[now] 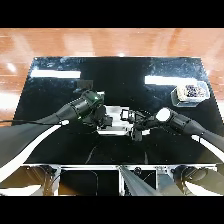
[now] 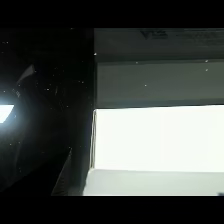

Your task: Fold the box and place the chain.

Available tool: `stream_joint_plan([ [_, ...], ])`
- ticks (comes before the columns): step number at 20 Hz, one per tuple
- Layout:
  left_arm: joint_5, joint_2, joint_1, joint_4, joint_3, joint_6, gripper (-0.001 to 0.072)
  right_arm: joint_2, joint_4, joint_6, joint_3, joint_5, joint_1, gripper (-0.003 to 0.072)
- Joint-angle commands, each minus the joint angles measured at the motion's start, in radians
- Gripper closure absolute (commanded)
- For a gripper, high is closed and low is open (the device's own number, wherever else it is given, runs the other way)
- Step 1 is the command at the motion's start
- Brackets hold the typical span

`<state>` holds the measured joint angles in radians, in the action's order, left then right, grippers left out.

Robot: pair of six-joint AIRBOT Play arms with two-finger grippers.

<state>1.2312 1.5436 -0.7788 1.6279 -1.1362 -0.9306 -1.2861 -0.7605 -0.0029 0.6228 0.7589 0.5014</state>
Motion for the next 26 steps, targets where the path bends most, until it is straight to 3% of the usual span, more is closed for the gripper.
stream_joint_plan([
  [1, -0.003, 0.010, 0.000, 0.005, 0.000, 0.000, 0.0295, -0.001, 0.000, 0.000, 0.000, 0.000, 0.000, 0.0143],
  [2, -0.003, 0.013, 0.000, 0.008, 0.000, -0.001, 0.0403, -0.001, 0.000, 0.000, 0.000, 0.000, 0.000, 0.0143],
  [3, 0.000, 0.013, 0.000, 0.011, 0.000, -0.001, 0.0606, -0.001, 0.000, 0.000, 0.000, 0.000, 0.000, 0.0143],
  [4, -0.001, 0.013, 0.000, 0.013, 0.000, -0.002, 0.0687, -0.001, 0.000, 0.000, 0.000, 0.000, 0.000, 0.0143],
  [9, -0.001, 0.013, 0.000, 0.015, 0.000, -0.005, 0.0687, -0.001, 0.000, 0.000, 0.000, 0.001, 0.000, 0.0140],
  [10, 0.000, 0.013, 0.000, 0.014, 0.000, -0.005, 0.0687, 0.000, 0.003, 0.003, 0.000, 0.006, 0.000, 0.0026],
  [11, 0.002, 0.013, 0.000, 0.015, 0.000, -0.005, 0.0687, 0.000, 0.003, 0.014, 0.000, 0.006, 0.000, -0.0029],
  [15, 0.021, 0.013, 0.006, 0.011, 0.000, -0.005, 0.0688, 0.036, -0.105, 0.105, 0.002, 0.014, -0.003, -0.0029],
  [19, 0.025, 0.010, 0.027, 0.003, 0.000, 0.023, 0.0687, 0.107, -0.239, 0.256, 0.003, 0.101, -0.003, -0.0028],
  [22, 0.014, 0.010, 0.021, -0.007, 0.000, 0.055, 0.0688, 0.123, -0.241, 0.286, 0.003, 0.154, -0.003, -0.0027],
  [26, -0.006, 0.008, 0.011, -0.020, 0.000, 0.072, 0.0687, 0.123, -0.242, 0.288, 0.003, 0.123, -0.003, -0.0027],
])
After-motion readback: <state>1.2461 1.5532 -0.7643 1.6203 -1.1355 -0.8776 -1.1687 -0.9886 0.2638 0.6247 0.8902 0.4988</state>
